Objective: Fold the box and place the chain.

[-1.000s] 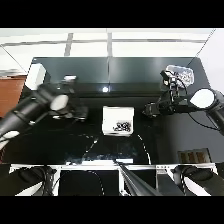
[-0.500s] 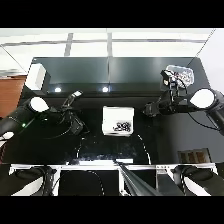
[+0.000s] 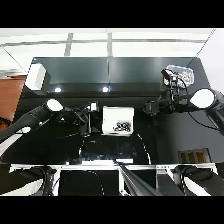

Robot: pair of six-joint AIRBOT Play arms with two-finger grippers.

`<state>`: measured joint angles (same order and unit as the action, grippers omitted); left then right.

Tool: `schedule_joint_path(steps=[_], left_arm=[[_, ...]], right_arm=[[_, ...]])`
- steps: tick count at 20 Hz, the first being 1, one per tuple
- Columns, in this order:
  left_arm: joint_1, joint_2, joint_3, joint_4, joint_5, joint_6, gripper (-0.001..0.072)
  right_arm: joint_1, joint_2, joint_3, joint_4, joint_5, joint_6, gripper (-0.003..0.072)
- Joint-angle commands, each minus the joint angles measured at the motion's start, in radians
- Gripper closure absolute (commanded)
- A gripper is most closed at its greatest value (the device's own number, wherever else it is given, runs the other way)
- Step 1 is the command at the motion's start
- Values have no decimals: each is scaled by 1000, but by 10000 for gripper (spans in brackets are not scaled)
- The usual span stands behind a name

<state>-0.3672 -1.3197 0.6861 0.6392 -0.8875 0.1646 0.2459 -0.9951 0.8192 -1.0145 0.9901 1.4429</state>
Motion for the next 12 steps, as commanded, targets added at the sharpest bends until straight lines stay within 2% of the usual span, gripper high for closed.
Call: schedule_joint_path(steps=[1, 12], left_arm=[[-9, -50, 30, -53, -8, 124, -6], [-34, -74, 31, -50, -12, 123, -6]], right_arm=[[0, -1, 0, 0, -11, 0, 344], [0, -1, 0, 0, -16, 0, 344]])
